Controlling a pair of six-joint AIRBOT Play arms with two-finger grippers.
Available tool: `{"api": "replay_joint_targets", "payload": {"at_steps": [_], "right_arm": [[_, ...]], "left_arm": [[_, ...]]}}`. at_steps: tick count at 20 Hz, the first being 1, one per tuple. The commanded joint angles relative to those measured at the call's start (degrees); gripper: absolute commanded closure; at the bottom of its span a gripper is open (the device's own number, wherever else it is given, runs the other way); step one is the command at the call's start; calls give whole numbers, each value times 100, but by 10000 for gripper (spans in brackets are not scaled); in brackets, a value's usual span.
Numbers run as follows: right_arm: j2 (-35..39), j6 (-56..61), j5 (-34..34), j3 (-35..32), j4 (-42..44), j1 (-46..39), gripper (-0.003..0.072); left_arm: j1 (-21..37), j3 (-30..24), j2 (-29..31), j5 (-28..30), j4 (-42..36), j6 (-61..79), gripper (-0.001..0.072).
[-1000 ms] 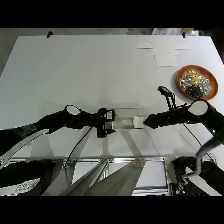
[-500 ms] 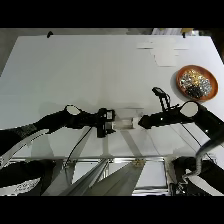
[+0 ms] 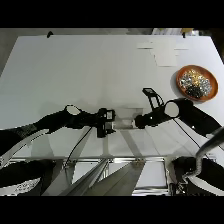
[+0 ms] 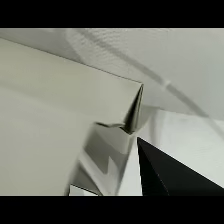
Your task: Fold the box and place the chain.
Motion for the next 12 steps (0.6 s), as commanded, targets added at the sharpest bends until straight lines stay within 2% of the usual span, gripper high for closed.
{"api": "replay_joint_targets", "payload": {"at_steps": [1,6,11,12], "right_arm": [[-422,1217,243,426,-787,562,282],[-813,2024,219,610,-938,866,301],[-833,2249,262,610,-1143,894,440],[-833,2249,262,610,-1152,894,503]], "left_arm": [[2,0,4,0,0,0,613],[0,0,4,0,0,0,613],[2,0,4,0,0,0,613],[2,0,4,0,0,0,613]]}}
